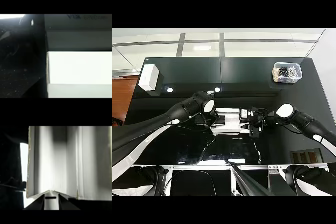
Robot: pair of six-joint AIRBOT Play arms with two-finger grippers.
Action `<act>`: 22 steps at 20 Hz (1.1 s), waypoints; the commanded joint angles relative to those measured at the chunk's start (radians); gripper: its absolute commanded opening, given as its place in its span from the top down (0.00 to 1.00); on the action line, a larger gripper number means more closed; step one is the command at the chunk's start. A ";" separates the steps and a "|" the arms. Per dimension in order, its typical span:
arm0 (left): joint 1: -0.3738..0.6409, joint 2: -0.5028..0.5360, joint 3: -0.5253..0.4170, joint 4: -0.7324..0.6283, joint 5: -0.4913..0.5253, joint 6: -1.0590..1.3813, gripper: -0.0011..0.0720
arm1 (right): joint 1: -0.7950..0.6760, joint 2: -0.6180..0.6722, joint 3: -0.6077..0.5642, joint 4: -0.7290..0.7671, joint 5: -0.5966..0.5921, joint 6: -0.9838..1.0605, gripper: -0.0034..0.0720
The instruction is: Fold the box and place the chain.
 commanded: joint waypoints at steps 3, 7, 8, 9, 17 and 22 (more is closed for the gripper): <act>0.000 0.000 0.001 -0.002 0.000 -0.001 0.95 | 0.002 -0.063 0.000 0.205 0.000 -0.019 0.67; 0.000 0.000 0.001 -0.005 0.000 -0.001 0.95 | -0.009 -0.074 0.000 0.206 -0.027 0.065 0.60; 0.000 0.000 0.001 -0.005 0.000 -0.001 0.95 | -0.015 -0.073 0.000 0.201 -0.022 0.102 0.45; 0.000 0.000 0.001 -0.006 0.000 -0.001 0.95 | -0.027 -0.063 0.001 0.179 0.000 0.161 0.79; 0.000 0.000 0.001 -0.027 -0.032 -0.001 0.95 | -0.527 0.167 0.039 -0.209 0.314 1.205 0.94; 0.000 0.000 0.001 -0.027 -0.028 -0.001 0.95 | -0.700 0.045 -0.133 -0.018 0.314 1.341 0.94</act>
